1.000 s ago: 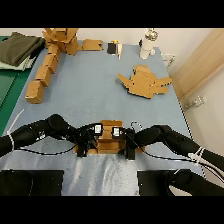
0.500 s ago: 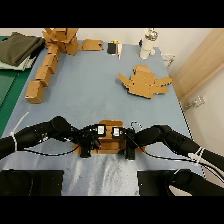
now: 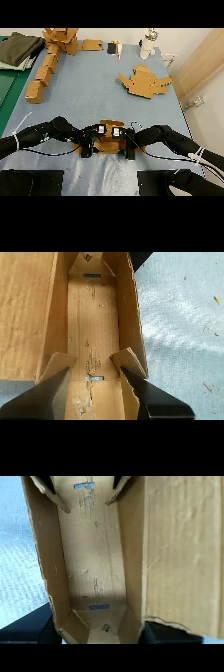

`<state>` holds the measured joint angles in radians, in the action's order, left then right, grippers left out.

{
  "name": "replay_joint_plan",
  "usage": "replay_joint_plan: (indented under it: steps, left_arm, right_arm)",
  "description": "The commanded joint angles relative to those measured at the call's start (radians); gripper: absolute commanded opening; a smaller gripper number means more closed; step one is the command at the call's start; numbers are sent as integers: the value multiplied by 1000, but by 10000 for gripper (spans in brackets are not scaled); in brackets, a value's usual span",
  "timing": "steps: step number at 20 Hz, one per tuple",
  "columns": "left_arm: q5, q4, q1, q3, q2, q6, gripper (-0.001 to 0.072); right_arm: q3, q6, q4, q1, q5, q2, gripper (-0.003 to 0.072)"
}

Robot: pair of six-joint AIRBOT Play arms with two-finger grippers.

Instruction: Fold the box.

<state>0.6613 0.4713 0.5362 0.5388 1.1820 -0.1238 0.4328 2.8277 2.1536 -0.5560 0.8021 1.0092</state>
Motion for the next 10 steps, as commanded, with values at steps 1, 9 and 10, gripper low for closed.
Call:
replay_joint_plan:
  steps: [1,9,10]
  left_arm:
    - [4,-2,0,0,0,0,533]
    - [-29,239,-8,1,-80,267,12]
    - [-21,304,-8,1,-107,340,12]
  right_arm:
    - [0,0,0,-1,0,0,501]
    - [0,0,0,-1,0,0,501]
    - [0,0,0,-1,0,0,501]
